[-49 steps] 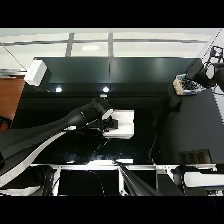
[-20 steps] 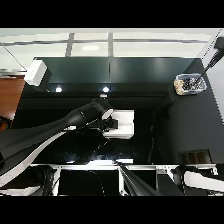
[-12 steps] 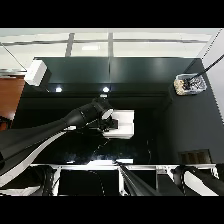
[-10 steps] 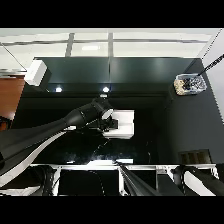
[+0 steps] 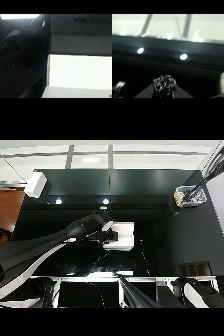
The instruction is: Fold the box and place the chain.
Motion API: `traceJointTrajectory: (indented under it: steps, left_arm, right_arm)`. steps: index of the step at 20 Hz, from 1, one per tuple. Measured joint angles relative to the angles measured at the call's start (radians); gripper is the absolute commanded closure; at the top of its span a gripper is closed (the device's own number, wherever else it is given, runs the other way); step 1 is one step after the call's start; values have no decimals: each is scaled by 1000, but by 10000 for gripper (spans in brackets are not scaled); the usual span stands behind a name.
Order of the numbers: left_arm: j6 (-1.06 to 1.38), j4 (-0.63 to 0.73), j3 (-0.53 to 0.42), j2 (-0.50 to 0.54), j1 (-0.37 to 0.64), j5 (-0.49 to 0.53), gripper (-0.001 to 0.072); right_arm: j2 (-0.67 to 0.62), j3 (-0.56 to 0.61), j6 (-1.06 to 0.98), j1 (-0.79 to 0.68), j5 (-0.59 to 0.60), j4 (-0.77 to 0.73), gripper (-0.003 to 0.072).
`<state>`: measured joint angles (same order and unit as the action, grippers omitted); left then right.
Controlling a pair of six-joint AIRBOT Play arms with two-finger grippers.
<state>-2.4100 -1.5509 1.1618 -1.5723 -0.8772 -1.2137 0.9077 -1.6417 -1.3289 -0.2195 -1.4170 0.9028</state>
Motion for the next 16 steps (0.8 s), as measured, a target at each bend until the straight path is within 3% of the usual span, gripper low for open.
traceJointTrajectory:
  steps: [8,16]
  left_arm:
    - [0,0,0,0,0,-1,679]
    - [0,0,0,0,0,-1,679]
  right_arm:
    - [-71,360,106,70,-126,-229,670]
    - [-79,650,152,219,-42,-397,671]
